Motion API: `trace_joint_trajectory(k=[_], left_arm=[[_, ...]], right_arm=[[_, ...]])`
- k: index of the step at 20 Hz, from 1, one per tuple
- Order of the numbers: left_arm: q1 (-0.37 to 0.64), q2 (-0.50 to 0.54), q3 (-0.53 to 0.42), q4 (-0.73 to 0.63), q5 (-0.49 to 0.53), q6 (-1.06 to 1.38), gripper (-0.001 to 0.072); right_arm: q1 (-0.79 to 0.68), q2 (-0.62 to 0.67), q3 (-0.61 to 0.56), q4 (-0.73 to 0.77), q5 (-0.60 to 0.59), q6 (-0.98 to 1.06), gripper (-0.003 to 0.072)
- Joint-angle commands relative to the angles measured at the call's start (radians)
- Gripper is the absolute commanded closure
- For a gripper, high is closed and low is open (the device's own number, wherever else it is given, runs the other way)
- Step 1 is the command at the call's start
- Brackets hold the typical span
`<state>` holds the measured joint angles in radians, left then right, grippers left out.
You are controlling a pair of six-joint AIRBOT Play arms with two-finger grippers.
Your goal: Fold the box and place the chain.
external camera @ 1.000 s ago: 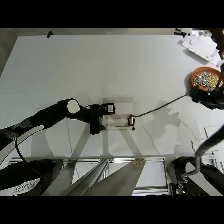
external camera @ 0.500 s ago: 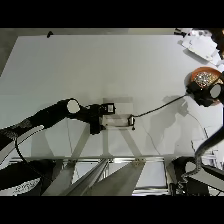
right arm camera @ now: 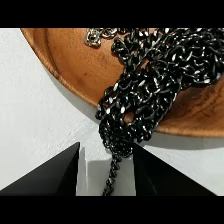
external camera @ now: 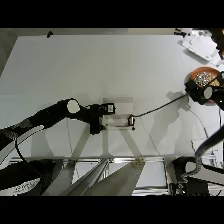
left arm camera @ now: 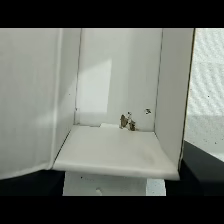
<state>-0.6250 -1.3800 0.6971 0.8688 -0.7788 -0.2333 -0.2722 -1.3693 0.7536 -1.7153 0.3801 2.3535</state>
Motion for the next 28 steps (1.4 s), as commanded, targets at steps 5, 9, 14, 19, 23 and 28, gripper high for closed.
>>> trace_joint_trajectory(k=[5,9,14,19,23,28], left_arm=[[0.0,0.0,0.0,0.0,0.0,0.0,0.0298],[0.0,0.0,0.0,0.0,0.0,0.0,0.0298],[0.0,0.0,0.0,0.0,0.0,0.0,0.0298],[0.0,0.0,0.0,0.0,0.0,0.0,0.0298],[0.0,0.0,0.0,0.0,0.0,0.0,0.0298],[0.0,0.0,0.0,0.0,0.0,0.0,0.0298]], right_arm=[[-0.022,-0.015,0.0,-0.07,0.01,0.004,0.0577],[-0.016,-0.005,0.0,-0.068,0.01,-0.008,0.0676],[0.066,0.105,0.0,-0.06,0.034,-0.113,0.0676],[0.186,0.328,0.0,-0.06,0.248,-0.348,0.0676],[0.268,0.544,0.0,-0.06,0.383,-0.408,0.0676],[0.377,0.758,0.001,-0.045,0.536,-0.45,0.0676]])
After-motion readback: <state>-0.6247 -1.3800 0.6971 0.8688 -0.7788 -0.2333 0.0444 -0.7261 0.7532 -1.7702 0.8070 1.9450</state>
